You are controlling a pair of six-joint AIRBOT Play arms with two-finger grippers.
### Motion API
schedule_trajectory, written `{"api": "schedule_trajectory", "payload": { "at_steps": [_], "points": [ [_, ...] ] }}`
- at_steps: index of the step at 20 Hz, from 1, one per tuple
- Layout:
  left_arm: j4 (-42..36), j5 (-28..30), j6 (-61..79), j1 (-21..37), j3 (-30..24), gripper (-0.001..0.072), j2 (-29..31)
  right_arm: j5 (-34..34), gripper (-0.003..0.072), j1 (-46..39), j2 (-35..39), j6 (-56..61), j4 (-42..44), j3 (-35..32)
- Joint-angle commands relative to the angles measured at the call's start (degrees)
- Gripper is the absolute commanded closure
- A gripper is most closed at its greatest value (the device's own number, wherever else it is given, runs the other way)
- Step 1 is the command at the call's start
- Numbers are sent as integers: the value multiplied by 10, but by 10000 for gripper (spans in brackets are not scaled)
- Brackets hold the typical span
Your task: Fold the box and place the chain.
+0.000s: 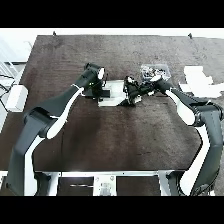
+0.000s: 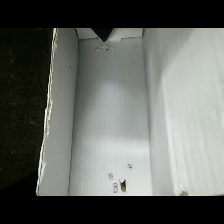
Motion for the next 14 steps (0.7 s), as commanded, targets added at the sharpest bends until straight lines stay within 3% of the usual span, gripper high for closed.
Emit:
{"api": "schedule_trajectory", "payload": {
  "at_steps": [1,2,3,8,9,10,14],
  "points": [
    [-2,14,0,0,2,558,2,0,94,0,0,0,0,0],
    [-14,21,4,0,2,234,4,0,95,0,0,0,0,0],
    [-18,23,19,0,2,165,9,0,95,0,0,0,0,0],
    [-17,7,39,0,2,164,44,0,95,0,0,0,0,0],
    [-17,0,41,0,1,150,51,0,95,0,0,0,0,0],
    [-17,-8,45,0,1,85,56,0,95,0,0,0,0,0],
    [-11,-41,66,0,-3,85,87,0,95,0,0,0,0,0]
  ]
}}
